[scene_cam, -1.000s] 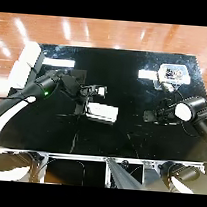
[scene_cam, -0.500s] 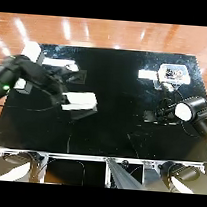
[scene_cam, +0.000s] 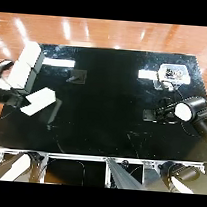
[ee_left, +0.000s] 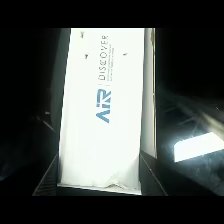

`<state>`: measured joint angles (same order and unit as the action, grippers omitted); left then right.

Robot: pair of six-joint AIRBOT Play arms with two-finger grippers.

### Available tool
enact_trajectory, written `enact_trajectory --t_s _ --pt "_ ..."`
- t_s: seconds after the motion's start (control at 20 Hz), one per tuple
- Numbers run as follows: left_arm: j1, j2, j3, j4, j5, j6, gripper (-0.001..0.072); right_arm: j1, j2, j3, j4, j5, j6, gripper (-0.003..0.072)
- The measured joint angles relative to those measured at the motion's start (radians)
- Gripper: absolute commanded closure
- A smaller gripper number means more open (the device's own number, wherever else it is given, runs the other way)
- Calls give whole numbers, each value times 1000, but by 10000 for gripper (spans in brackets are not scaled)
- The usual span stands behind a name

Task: Fold the box and place the chain.

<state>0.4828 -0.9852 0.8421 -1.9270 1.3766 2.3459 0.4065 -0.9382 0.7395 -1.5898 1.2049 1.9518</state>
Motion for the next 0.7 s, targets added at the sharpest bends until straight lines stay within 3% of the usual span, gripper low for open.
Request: enact_trajectory --t_s 0.35,0.7 --pt "295 20 -2 142 -11 -51 681 0 0 0 1 -35 -1 644" --pt "388 -32 8 122 -213 57 680 0 0 0 3 -77 -1 644"
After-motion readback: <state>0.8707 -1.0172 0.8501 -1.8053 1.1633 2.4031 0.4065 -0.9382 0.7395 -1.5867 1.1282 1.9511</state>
